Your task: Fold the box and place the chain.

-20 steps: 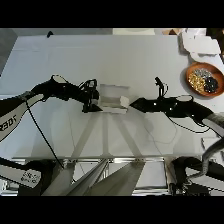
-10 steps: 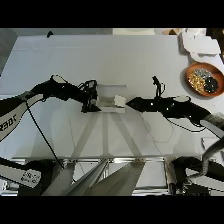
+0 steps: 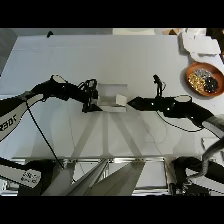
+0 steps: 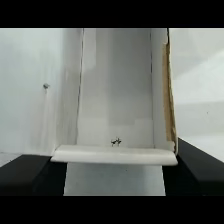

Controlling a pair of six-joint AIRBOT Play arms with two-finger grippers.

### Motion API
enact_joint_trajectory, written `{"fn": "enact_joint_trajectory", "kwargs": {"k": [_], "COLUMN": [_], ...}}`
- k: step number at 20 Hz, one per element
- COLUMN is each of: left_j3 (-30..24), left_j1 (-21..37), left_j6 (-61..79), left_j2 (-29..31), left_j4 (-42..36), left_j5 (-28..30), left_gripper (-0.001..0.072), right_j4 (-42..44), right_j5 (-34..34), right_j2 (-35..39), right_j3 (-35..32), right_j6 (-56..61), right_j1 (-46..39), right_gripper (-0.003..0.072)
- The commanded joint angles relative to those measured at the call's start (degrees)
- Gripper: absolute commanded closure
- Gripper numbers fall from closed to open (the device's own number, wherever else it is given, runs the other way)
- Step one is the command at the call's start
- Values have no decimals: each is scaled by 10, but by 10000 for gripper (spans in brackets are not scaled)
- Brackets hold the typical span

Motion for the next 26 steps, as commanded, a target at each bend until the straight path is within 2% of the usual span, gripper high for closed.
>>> {"fn": "enact_joint_trajectory", "kwargs": {"k": [1,4,7,9,10,11,12,22,26], "left_j3": [0,0,0,0,0,0,0,0,0], "left_j1": [0,0,0,0,0,0,0,0,0], "left_j6": [1,1,1,1,1,1,1,1,1], "left_j2": [0,0,0,0,0,0,0,0,0], "left_j4": [5,5,5,5,5,5,5,5,5], "left_j5": [3,3,3,3,3,3,3,3,3], "left_gripper": [365,365,365,365,365,365,365,365,365], "right_j4": [-15,-19,-37,-59,-68,-69,-68,-66,-67], "right_j5": [-19,-38,-59,-59,-59,-58,-57,-82,-128], "right_j2": [20,20,20,20,20,20,20,20,20], "right_j3": [1,1,1,1,1,1,1,1,1], "right_j6": [4,4,5,26,33,33,33,33,35], "right_j1": [0,14,32,35,35,35,35,58,79], "right_gripper": [579,566,614,601,504,358,343,347,348]}}
